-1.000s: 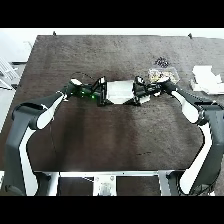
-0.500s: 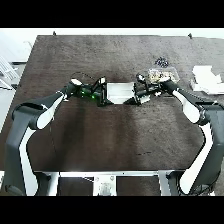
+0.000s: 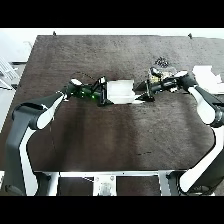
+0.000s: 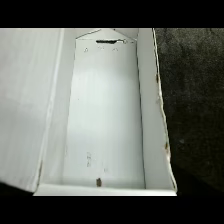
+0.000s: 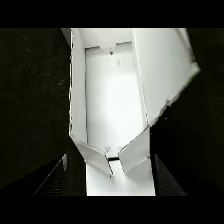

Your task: Fold the box and place the chain.

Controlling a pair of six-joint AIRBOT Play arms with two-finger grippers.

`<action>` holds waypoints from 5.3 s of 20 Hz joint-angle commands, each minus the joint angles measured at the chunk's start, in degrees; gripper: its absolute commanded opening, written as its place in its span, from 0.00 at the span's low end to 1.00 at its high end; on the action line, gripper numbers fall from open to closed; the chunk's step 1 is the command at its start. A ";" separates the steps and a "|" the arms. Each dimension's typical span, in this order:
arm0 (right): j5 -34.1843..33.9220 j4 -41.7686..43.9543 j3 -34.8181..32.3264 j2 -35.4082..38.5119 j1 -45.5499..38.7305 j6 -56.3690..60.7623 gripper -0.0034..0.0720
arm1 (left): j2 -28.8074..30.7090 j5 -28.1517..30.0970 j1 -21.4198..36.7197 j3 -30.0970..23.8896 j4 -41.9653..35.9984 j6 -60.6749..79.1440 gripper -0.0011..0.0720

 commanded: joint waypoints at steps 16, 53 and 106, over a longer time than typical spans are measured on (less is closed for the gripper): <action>-17.53 7.54 -0.26 4.59 8.48 14.03 0.06 | 0.00 -1.55 0.07 -0.02 0.17 0.07 0.39; -17.03 -20.61 -7.58 14.38 6.23 11.82 0.88 | 0.00 -1.27 0.07 -0.02 1.79 0.20 0.39; -21.90 -18.21 -8.09 10.73 14.32 8.87 0.88 | 0.00 -1.42 0.07 -0.02 1.77 0.17 0.39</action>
